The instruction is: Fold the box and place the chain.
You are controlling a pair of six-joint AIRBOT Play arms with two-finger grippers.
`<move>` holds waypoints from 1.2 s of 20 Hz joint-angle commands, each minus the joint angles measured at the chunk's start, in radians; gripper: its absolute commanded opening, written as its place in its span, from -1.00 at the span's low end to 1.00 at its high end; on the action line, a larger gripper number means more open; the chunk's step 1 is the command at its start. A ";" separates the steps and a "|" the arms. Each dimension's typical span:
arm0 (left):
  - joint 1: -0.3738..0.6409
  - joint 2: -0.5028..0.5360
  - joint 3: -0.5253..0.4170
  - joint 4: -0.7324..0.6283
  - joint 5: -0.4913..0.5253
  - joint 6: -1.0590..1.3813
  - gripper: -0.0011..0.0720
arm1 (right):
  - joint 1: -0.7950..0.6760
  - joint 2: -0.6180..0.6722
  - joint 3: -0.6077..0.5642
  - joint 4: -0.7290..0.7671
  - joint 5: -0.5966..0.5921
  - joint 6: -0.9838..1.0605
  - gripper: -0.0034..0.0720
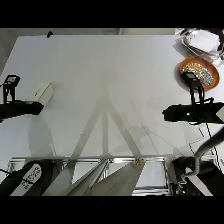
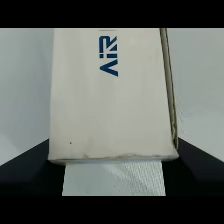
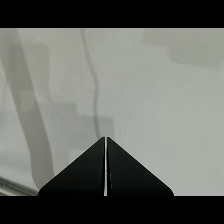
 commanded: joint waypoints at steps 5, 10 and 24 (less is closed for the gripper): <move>0.004 -0.075 -0.001 0.086 -0.081 -0.023 0.30 | -0.001 0.001 0.001 0.001 -0.002 0.000 -0.89; 0.004 -0.071 -0.001 0.127 -0.135 -0.024 0.80 | -0.001 0.001 0.001 0.001 -0.002 0.000 -0.89; -0.002 0.356 -0.003 0.122 -0.161 -0.075 0.82 | -0.001 0.001 0.001 0.001 -0.002 0.000 -0.89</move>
